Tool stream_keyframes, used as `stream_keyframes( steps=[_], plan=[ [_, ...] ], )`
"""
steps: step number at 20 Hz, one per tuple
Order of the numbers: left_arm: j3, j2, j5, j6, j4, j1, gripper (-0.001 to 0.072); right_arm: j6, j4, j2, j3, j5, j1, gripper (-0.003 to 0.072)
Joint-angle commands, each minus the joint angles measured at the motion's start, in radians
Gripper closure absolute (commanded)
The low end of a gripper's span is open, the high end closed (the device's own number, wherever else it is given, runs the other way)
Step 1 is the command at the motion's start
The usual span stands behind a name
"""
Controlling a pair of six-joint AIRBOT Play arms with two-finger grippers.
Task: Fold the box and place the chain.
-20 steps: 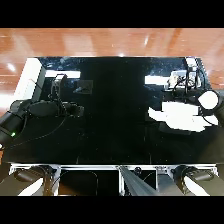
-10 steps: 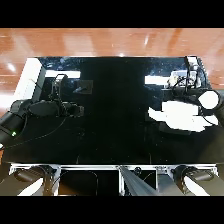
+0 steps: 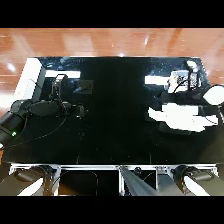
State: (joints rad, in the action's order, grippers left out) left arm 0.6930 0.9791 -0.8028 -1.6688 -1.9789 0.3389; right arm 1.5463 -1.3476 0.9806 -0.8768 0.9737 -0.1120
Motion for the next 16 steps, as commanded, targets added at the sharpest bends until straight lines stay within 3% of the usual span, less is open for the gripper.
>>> stream_keyframes(
  steps=[1, 10, 14, 16],
  plan=[
    [0.000, 0.000, 0.000, 0.001, 0.000, 0.000, 0.0105, 0.022, 0.011, 0.000, -0.083, 0.013, 0.113, -0.0013],
    [0.000, 0.000, -0.002, 0.001, -0.001, 0.000, 0.0105, -0.003, 0.069, 0.020, -0.103, -0.111, 0.746, -0.0013],
    [0.000, 0.000, -0.005, 0.001, -0.023, 0.000, 0.0105, -0.183, 0.214, 0.113, -0.103, -0.087, 0.991, -0.0012],
    [0.000, 0.000, -0.004, 0.001, -0.023, 0.000, 0.0105, -0.342, 0.305, 0.190, -0.103, 0.008, 1.087, -0.0013]
  ],
)
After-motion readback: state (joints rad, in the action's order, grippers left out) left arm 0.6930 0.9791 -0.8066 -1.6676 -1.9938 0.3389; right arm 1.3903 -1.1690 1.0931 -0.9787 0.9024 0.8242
